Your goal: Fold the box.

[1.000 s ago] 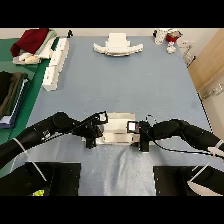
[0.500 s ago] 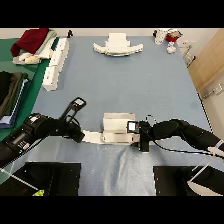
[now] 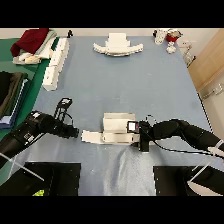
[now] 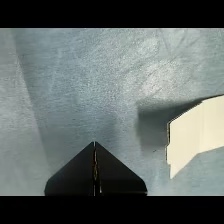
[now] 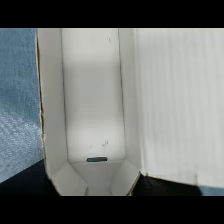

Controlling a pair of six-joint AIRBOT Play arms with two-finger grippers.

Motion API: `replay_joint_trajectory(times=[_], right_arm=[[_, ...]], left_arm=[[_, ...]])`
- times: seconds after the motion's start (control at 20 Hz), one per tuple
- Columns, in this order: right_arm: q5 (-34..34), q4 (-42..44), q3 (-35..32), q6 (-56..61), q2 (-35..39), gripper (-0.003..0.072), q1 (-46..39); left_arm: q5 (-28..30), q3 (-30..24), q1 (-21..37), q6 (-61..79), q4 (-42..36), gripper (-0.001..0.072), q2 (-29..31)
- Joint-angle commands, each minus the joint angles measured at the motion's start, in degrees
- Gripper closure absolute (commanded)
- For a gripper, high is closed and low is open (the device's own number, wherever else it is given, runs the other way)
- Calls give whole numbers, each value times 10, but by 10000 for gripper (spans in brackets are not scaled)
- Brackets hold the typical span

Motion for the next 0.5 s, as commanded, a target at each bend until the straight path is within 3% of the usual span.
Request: replay_joint_trajectory(times=[0.0,0.2,0.45], right_arm=[[0,0,0,0,0,181,1],[0,0,0,0,0,181,1],[0,0,0,0,0,181,1]], left_arm=[[31,-3,4,89,-139,692,-52],[52,-4,4,198,-275,692,-93],[53,-5,4,216,-305,693,-109]])
